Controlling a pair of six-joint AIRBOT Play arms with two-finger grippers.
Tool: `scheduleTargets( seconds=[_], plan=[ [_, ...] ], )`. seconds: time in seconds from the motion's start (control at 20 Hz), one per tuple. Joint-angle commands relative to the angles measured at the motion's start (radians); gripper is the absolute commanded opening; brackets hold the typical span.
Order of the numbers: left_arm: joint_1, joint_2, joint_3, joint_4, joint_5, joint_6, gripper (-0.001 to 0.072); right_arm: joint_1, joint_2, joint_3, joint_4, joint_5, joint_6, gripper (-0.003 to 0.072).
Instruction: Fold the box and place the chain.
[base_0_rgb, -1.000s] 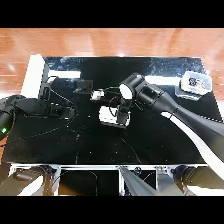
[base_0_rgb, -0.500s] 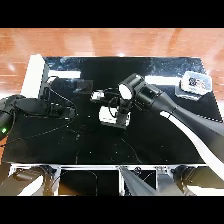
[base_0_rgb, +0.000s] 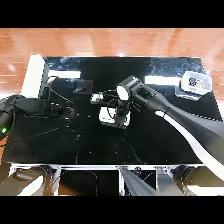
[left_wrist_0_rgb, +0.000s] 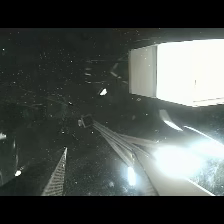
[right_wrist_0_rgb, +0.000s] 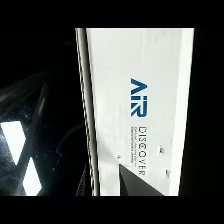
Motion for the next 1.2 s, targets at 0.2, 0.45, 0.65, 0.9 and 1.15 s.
scheduleTargets(
  seconds=[0.2, 0.45, 0.65, 0.9, 1.15],
  plan=[
    [-0.001, 0.000, 0.000, -0.003, 0.000, 0.000, 0.0511, 0.000, -0.013, -0.001, 0.005, -0.005, 0.001, 0.0290],
    [-0.001, 0.000, 0.000, -0.004, 0.000, 0.000, 0.0511, 0.000, -0.007, 0.001, 0.002, -0.003, 0.011, 0.0289],
    [-0.001, 0.002, 0.002, -0.008, 0.000, 0.013, 0.0511, -0.001, 0.028, 0.016, 0.002, 0.004, 0.100, 0.0289],
    [0.000, -0.003, 0.021, -0.014, -0.053, 0.080, 0.0511, -0.012, 0.078, 0.017, 0.005, 0.022, 0.239, 0.0241],
    [-0.001, -0.158, 0.304, -0.179, 0.100, 0.576, 0.0511, -0.238, 0.178, -0.047, 0.135, 0.247, 0.367, 0.0047]
  ],
)
